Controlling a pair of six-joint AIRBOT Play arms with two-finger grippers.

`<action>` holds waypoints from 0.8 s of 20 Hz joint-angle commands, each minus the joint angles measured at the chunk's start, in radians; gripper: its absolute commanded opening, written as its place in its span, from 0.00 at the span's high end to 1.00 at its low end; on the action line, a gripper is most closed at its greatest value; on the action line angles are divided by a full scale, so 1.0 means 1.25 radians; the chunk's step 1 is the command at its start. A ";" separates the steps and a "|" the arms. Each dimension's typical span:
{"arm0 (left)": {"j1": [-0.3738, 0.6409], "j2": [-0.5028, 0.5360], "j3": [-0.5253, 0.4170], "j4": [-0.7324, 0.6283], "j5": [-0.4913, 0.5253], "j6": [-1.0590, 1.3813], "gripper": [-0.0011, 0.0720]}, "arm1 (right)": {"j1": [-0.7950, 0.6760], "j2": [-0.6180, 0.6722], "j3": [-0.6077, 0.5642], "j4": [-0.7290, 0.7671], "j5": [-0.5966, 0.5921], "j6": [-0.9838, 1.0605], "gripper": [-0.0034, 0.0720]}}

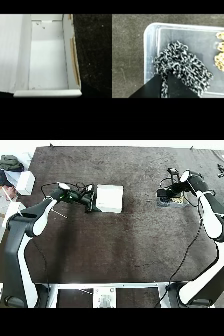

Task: Fold the box and place the chain.

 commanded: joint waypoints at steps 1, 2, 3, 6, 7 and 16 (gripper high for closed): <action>0.000 0.000 0.000 0.000 0.000 0.000 0.61 | 0.001 0.049 0.001 -0.005 0.009 0.010 0.98; 0.000 0.000 0.000 0.000 0.000 0.000 0.61 | 0.001 0.079 0.001 -0.005 0.012 0.010 0.98; 0.000 0.000 0.000 0.000 0.000 0.000 0.61 | 0.001 0.114 0.001 -0.005 0.016 0.006 0.98; 0.000 0.000 0.000 0.000 0.000 0.000 0.61 | 0.002 0.217 0.001 -0.004 0.017 -0.014 0.98; 0.000 0.000 0.000 0.000 0.000 0.000 0.61 | 0.002 0.255 0.001 0.002 0.016 -0.018 0.98; 0.000 0.000 0.000 0.000 0.000 0.000 0.61 | 0.072 0.558 0.001 0.218 -0.208 -0.157 0.98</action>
